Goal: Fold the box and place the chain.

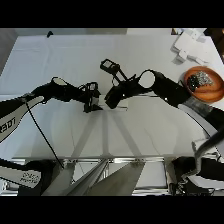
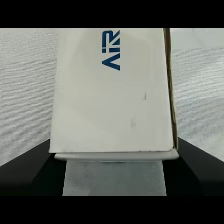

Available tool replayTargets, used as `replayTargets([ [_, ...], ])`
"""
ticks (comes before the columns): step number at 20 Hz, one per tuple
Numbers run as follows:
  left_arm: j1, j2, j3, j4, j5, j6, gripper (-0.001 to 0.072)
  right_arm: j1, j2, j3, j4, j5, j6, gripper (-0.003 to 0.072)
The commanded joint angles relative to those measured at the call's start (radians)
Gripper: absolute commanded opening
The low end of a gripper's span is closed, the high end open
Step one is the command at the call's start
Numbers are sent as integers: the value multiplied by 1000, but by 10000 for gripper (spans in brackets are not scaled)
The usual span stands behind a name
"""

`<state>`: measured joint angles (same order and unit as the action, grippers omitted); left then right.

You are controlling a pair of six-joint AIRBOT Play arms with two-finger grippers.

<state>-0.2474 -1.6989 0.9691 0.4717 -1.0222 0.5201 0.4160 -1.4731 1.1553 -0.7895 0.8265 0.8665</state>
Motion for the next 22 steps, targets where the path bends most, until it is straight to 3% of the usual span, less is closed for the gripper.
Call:
replayTargets([
  [1,0,0,0,0,1,0,14,-32,-100,-1,262,10,36,7],
  [6,0,0,0,0,1,0,14,-33,-212,-1,267,61,46,7],
  [13,0,0,0,0,1,0,14,-33,-224,-1,214,75,53,9],
  [18,0,0,0,0,0,0,14,-45,-146,-1,219,11,49,9],
  [22,0,0,0,0,1,0,14,-119,-40,-14,222,31,37,9],
])
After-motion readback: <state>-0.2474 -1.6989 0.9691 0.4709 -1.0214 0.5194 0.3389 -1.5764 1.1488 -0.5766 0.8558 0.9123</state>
